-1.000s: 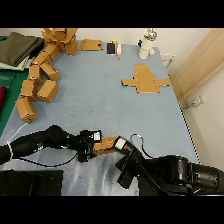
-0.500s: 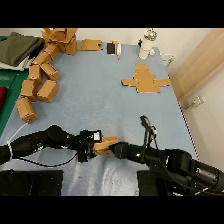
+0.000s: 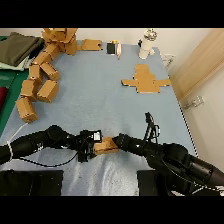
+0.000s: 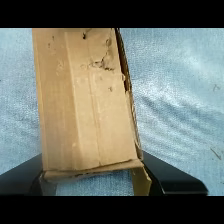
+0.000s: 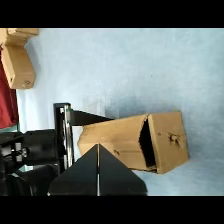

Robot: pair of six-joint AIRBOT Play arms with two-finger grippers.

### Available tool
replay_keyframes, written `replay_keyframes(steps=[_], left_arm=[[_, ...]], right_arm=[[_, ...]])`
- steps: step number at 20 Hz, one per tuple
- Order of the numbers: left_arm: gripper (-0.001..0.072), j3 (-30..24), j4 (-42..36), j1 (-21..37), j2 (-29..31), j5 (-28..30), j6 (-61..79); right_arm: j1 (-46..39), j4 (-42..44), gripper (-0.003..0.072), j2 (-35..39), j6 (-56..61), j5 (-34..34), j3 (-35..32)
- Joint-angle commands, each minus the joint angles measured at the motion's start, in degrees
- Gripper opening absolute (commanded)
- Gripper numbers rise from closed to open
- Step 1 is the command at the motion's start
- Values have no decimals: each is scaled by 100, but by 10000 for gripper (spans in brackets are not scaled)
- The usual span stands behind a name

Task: Fold the box.

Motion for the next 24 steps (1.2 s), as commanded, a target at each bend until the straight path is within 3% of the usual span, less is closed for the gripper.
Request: replay_keyframes(steps=[1, 24], left_arm=[[607, 4, 0, -2, -2, 0, 2], [607, 4, 0, 0, -2, 2, -2]], right_arm=[[262, 260, 1, -463, 22, 330, -2], [560, 260, 1, -540, 22, 304, -175]])
